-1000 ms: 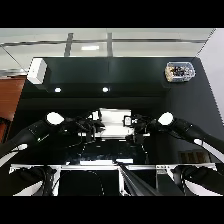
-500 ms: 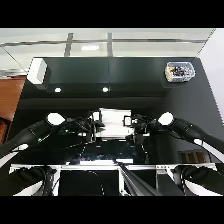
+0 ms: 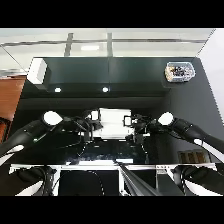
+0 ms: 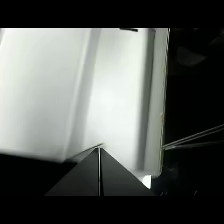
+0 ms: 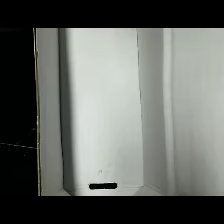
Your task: Fold the box and place the chain.
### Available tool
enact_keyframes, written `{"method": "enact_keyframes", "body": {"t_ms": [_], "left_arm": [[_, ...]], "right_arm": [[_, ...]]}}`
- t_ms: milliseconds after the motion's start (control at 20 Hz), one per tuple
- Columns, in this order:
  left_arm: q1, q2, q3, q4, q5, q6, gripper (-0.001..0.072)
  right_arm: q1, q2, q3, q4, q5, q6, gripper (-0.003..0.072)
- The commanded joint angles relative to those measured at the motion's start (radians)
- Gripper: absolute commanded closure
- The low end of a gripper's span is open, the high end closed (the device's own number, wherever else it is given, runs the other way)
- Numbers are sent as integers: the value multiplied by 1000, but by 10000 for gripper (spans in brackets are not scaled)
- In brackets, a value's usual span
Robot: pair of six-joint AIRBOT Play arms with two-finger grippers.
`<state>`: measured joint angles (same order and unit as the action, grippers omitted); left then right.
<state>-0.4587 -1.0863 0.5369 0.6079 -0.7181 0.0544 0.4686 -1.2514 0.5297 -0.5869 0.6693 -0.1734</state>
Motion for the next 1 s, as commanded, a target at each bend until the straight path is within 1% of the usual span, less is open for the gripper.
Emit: {"method": "enact_keyframes", "body": {"t_ms": [0, 100, 150, 200, 250, 300, 350, 400, 500, 550, 600, 650, 800, 950], "left_arm": [[111, 135, 32, 401, -94, -470, 684], [229, 208, 32, 609, -158, -749, 684], [303, 228, 31, 674, -192, -940, 685], [385, 230, 31, 700, -229, -1112, 685], [465, 222, 26, 684, -268, -1240, 684], [552, 202, 16, 630, -323, -1329, 684], [628, 173, 1, 543, -389, -1339, 684], [701, 128, -19, 436, -455, -1313, 684], [792, 23, -64, 214, -548, -1184, 686], [804, -29, -82, 132, -557, -1153, 686], [793, -85, -87, 87, -555, -1113, 687], [770, -134, -87, 70, -539, -1098, 687], [649, -245, -79, 3, -477, -1052, 687], [499, -272, -51, -44, -422, -1022, 686]], "right_arm": [[1, 0, 0, 0, 0, 0, 559], [1, 0, 0, 0, 0, 0, 559], [1, 0, 0, 0, 0, 0, 559], [1, 0, 0, 0, 0, 0, 559], [1, 0, 0, 0, 0, 0, 559], [1, 0, 0, 0, 0, 0, 559], [1, 0, 0, 0, 0, 0, 559], [1, 0, 0, 0, 0, 0, 559], [1, 0, 0, 0, 0, 0, 559], [1, 0, 0, 0, 0, 0, 559], [1, 0, 0, 0, 0, 0, 559], [1, 0, 0, 0, 0, 0, 559], [1, 0, 0, 0, 0, 0, 559], [1, 0, 0, 0, 0, 0, 559]]}}
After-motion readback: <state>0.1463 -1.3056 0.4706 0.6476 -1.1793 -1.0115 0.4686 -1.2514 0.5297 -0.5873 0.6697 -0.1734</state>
